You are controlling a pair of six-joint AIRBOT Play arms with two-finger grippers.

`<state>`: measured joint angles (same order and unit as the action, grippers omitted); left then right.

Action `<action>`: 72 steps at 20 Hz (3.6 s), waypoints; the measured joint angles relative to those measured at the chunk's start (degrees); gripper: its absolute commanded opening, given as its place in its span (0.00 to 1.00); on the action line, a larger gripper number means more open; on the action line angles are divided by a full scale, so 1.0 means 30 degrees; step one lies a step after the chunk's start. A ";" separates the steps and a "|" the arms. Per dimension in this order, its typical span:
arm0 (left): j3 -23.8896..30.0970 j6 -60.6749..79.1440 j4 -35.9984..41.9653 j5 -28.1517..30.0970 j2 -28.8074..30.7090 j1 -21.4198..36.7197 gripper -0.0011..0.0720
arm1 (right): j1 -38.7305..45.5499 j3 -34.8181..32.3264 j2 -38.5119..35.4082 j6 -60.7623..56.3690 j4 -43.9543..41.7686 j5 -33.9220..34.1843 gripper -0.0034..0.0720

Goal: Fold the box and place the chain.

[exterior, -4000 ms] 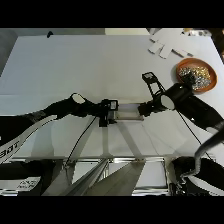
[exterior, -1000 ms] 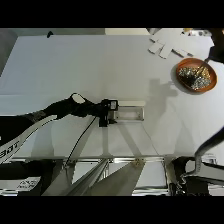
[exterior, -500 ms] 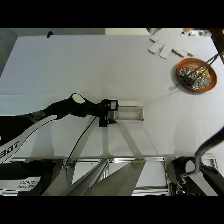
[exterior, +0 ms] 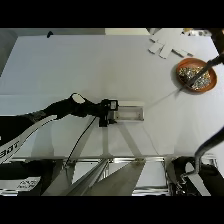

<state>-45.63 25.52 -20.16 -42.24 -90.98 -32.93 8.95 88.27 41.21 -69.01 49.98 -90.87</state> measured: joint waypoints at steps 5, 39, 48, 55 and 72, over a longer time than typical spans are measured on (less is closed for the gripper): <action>0.0000 0.0000 0.0000 0.0000 0.0000 0.0000 0.39 | -0.2157 -0.1479 -0.0583 0.0022 -0.0204 -0.0168 0.06; 0.0000 0.0000 0.0000 0.0007 0.0000 0.0000 0.39 | -0.6368 -1.0579 0.1188 0.3840 -0.3767 0.6419 0.06; 0.0000 0.0000 0.0000 0.0000 0.0000 0.0000 0.39 | -0.9566 -1.1373 0.5217 0.3381 -0.0619 0.7810 0.06; 0.0000 0.0000 0.0000 0.0007 0.0000 0.0000 0.39 | -0.9836 -1.3012 0.6178 0.3067 0.0408 0.8051 0.06; 0.0000 0.0000 0.0000 0.0007 0.0007 0.0000 0.39 | -0.9857 -1.4498 0.7373 0.2499 0.0889 1.0921 0.39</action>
<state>-45.63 25.52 -20.16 -42.22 -90.96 -32.93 -20.62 44.77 63.33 -61.52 52.64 -58.11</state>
